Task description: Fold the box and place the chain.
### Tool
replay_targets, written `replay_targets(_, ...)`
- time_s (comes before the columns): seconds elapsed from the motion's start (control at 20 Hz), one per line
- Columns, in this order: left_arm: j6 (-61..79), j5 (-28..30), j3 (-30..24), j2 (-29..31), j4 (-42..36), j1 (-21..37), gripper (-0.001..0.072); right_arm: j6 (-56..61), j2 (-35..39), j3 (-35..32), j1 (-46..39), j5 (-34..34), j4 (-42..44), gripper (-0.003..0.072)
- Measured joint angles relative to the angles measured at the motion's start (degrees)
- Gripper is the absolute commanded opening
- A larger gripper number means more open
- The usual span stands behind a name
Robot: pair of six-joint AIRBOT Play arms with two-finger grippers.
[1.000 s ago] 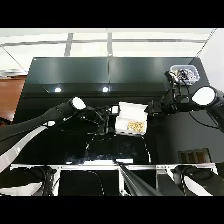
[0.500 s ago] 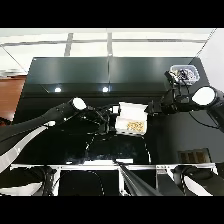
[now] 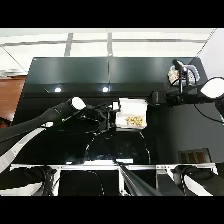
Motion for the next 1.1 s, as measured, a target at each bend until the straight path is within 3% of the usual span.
replay_targets(0.3, -2.91, 0.85, 0.02, -0.68, 3.34, 0.0, 0.0332, -3.43, -1.86, 1.44, 0.07, -6.95, 0.13, 0.0632)
replay_targets(0.65, -3.52, 1.01, 0.04, -0.85, 4.61, 0.0, 0.0332, -7.08, -11.06, 1.66, 4.17, -12.35, 0.66, 0.0622)
replay_targets(0.8, -3.58, 1.05, 0.04, -0.85, 4.81, 0.0, 0.0332, -18.82, -12.31, 2.4, 5.77, -9.33, 0.68, 0.0622)
replay_targets(1.1, -3.54, 1.18, 0.07, -0.85, 4.98, 0.0, 0.0333, -44.02, -10.51, 4.15, 6.69, 5.51, 0.57, 0.0622)
